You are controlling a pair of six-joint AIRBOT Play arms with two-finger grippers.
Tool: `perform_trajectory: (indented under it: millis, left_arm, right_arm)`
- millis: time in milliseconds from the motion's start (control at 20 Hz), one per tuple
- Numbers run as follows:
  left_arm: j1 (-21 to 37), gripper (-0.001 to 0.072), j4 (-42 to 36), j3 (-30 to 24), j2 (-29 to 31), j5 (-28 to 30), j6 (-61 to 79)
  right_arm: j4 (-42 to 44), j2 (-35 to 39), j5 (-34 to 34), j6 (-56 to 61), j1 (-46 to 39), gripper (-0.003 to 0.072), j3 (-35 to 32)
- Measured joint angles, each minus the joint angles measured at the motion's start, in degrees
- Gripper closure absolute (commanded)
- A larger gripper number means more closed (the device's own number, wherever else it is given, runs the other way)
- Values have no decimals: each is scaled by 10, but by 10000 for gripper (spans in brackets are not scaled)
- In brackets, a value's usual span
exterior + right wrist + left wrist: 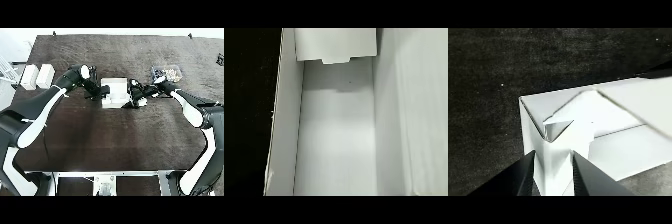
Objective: Fold the box and place the chain.
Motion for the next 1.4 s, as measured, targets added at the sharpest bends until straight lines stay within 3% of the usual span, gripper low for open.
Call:
perform_trajectory:
  millis: [450,1050,1400]
  left_arm:
    - [-18,436,50,41,-27,-27,-32]
    - [-32,436,96,179,-118,-152,-67]
    - [-38,438,119,211,-143,-185,-69]
  right_arm:
    - [0,0,0,0,0,94,0]
    - [0,0,0,0,0,93,0]
    - [0,0,0,-1,0,94,0]
